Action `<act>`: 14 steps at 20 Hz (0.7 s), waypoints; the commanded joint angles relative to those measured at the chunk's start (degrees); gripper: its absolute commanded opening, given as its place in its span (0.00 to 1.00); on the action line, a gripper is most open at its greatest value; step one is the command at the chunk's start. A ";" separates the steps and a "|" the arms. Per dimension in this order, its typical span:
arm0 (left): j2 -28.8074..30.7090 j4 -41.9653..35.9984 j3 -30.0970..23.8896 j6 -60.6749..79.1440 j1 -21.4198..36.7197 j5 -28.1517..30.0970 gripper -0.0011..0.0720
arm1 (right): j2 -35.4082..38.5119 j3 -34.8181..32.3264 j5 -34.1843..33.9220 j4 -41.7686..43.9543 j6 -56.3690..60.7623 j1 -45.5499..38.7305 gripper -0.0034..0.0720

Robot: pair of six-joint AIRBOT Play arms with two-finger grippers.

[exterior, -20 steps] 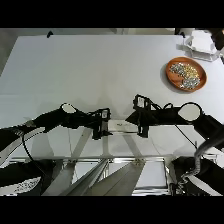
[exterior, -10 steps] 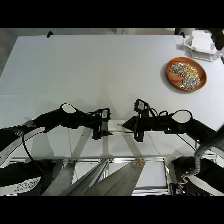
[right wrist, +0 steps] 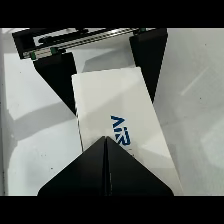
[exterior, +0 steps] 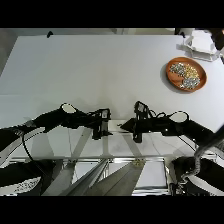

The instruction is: Fold the box and place the chain.

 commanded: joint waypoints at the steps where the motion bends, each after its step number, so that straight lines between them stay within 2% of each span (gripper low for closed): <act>1: 0.02 -0.04 0.07 -0.17 0.02 0.02 0.20 | -0.52 -2.91 -1.25 -0.66 -2.97 0.07 0.05; 4: 0.02 -0.04 0.07 -0.17 0.02 0.00 0.20 | -0.52 -5.49 -4.04 -0.66 -3.13 0.07 0.05; 10: 0.02 -0.04 0.07 -0.17 0.02 0.02 0.20 | -0.52 -5.57 -6.05 0.07 -4.22 0.07 0.05; 14: 0.02 -0.04 0.07 -0.17 0.02 0.02 0.20 | 2.47 -5.51 -4.52 11.85 -12.09 0.04 0.05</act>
